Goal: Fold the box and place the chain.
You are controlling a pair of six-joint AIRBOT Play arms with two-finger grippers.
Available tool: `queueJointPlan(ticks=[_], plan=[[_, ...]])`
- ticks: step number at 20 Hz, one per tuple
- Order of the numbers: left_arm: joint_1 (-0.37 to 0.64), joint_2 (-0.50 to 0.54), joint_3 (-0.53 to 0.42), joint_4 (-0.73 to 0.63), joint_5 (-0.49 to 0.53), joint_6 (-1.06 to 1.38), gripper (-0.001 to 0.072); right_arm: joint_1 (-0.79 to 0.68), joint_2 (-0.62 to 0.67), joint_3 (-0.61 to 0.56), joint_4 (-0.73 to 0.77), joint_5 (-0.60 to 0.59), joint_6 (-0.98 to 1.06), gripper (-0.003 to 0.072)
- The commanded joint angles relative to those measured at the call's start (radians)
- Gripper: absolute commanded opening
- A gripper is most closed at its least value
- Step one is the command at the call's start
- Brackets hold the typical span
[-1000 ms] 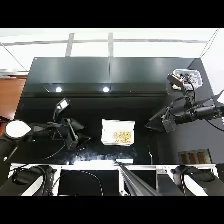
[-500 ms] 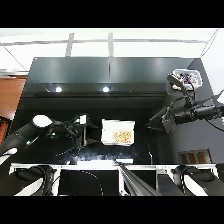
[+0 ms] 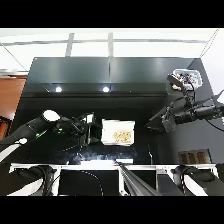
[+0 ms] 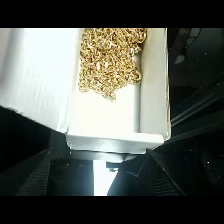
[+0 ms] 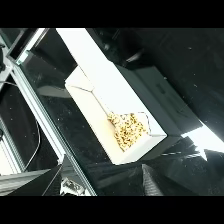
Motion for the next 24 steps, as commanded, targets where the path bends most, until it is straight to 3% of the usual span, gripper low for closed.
queueJointPlan(ticks=[1, 14, 21, 24], plan=[[-0.011, -0.010, 0.006, 0.006, -0.033, -0.005, 0.0709, 0.000, 0.000, 0.001, 0.000, -0.002, 0.000, 0.0571], [-0.034, -0.006, 0.005, 0.040, -0.020, -0.100, 0.0712, 0.000, 0.000, 0.001, 0.000, -0.002, 0.000, 0.0570], [-0.039, 0.063, -0.011, 0.096, -0.019, -0.163, 0.0712, 0.000, 0.000, 0.001, 0.000, -0.011, 0.000, 0.0570], [-0.061, 0.062, -0.027, 0.093, 0.031, -0.198, 0.0713, 0.000, 0.000, 0.001, 0.000, -0.021, 0.000, 0.0570]])
